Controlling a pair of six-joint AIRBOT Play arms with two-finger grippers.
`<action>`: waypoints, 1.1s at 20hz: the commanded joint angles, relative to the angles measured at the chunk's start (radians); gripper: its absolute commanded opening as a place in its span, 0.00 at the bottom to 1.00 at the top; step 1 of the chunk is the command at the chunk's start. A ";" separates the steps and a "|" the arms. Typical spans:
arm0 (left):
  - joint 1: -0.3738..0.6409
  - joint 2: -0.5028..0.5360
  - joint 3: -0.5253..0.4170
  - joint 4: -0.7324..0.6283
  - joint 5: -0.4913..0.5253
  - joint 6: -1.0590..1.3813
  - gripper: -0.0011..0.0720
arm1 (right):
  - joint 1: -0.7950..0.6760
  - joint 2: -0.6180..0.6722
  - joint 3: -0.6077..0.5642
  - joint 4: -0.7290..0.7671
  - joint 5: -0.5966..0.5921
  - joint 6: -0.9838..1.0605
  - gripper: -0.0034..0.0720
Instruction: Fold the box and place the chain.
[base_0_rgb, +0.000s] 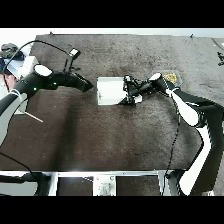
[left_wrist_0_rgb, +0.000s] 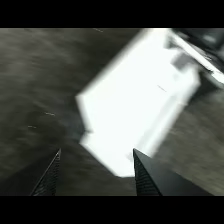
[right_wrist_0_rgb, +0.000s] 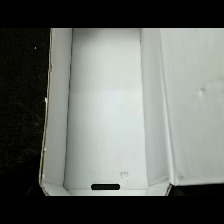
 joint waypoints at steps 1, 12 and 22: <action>0.105 -0.130 0.087 -0.232 -0.143 0.262 0.69 | 0.001 0.000 0.001 0.000 0.000 0.000 0.49; 0.124 -0.468 0.286 -0.219 -0.488 0.901 1.00 | 0.001 0.000 0.001 0.000 0.000 0.000 0.49; 0.051 -0.491 0.286 -0.190 -0.492 0.930 1.00 | 0.001 0.000 0.001 0.000 0.000 0.000 0.49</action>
